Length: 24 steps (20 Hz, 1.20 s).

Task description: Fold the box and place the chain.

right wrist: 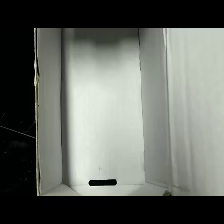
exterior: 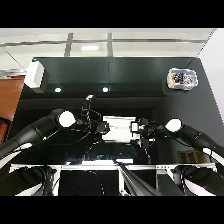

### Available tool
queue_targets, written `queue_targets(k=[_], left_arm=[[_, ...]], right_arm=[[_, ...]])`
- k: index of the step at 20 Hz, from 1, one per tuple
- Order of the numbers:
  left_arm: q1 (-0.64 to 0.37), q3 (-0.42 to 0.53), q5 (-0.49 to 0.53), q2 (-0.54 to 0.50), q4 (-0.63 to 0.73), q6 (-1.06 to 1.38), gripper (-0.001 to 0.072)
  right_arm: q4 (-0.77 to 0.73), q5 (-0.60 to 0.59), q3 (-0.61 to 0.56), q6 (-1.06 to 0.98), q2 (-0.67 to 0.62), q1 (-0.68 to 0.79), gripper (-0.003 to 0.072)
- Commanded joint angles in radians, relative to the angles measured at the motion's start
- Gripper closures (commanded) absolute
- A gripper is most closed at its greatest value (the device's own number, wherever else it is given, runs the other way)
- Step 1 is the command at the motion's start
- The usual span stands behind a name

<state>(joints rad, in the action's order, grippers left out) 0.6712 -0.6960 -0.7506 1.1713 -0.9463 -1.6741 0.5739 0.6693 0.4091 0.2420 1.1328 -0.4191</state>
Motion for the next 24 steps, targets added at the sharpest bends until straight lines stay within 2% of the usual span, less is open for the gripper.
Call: queue_targets(k=[1, 9, 13, 18, 22, 24], left_arm=[[0.003, -0.003, 0.008, 0.0, -0.028, -0.023, 0.0243], [0.014, -0.019, -0.007, 0.034, -0.052, -0.041, 0.0241], [0.077, -0.137, -0.133, 0.136, -0.266, -0.246, 0.0241], [0.161, -0.254, -0.227, 0.2, -0.414, -0.472, 0.0243], [0.224, -0.285, -0.288, 0.2, -0.437, -0.528, 0.0247], [0.239, -0.288, -0.288, 0.2, -0.436, -0.534, 0.0317]], right_arm=[[0.0, 0.0, 0.0, 0.0, 0.0, -0.001, 0.0559], [0.0, 0.0, 0.0, 0.0, 0.0, -0.001, 0.0559], [0.0, 0.0, 0.0, -0.001, 0.0, -0.001, 0.0559], [0.0, 0.0, 0.0, -0.001, 0.0, 0.0, 0.0559], [0.0, 0.0, 0.0, 0.0, 0.0, -0.001, 0.0559], [0.0, 0.0, 0.0, -0.001, 0.0, 0.0, 0.0559]])
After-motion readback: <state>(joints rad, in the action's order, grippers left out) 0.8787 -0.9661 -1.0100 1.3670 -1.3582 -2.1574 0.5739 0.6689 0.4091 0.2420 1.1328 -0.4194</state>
